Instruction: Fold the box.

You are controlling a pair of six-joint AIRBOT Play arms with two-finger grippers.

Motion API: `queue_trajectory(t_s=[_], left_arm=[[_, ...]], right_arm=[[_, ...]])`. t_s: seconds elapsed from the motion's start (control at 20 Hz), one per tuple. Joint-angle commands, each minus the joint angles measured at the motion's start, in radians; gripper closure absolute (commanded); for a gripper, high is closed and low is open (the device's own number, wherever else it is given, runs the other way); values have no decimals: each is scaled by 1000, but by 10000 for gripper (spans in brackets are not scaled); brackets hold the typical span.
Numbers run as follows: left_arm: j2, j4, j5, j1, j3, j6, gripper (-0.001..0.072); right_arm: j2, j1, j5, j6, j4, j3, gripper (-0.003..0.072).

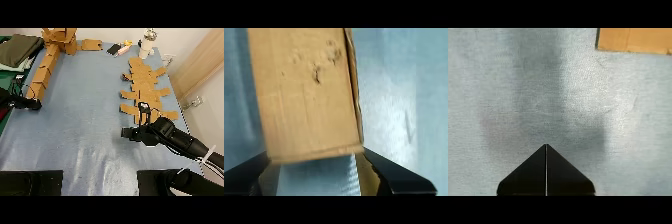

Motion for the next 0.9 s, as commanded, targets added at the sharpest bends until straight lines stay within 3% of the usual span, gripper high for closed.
queue_trajectory(t_s=[0.0,0.15,0.2,0.25,0.3,0.4,0.5,0.7,0.85], left_arm=[[53,291,-190,2,18,-171,11],[119,395,-394,2,50,-224,12],[138,388,-452,0,59,-224,91],[161,368,-513,-8,64,-224,479],[181,336,-561,-26,67,-220,698],[223,239,-605,-106,68,-270,699],[266,155,-613,-252,68,-333,700],[269,144,-552,-663,71,-593,700],[222,142,-434,-843,89,-726,701]], right_arm=[[0,0,0,-1,15,1,680],[0,0,-1,-6,23,1,680],[0,-1,-1,-18,29,1,680],[-1,-8,-6,-23,45,4,680],[-4,-27,-11,-58,76,11,680],[-26,-101,-12,-188,143,48,681],[-62,-185,-18,-294,178,110,680],[-216,-291,-75,-467,211,331,680],[-370,-293,-142,-524,226,509,680]])
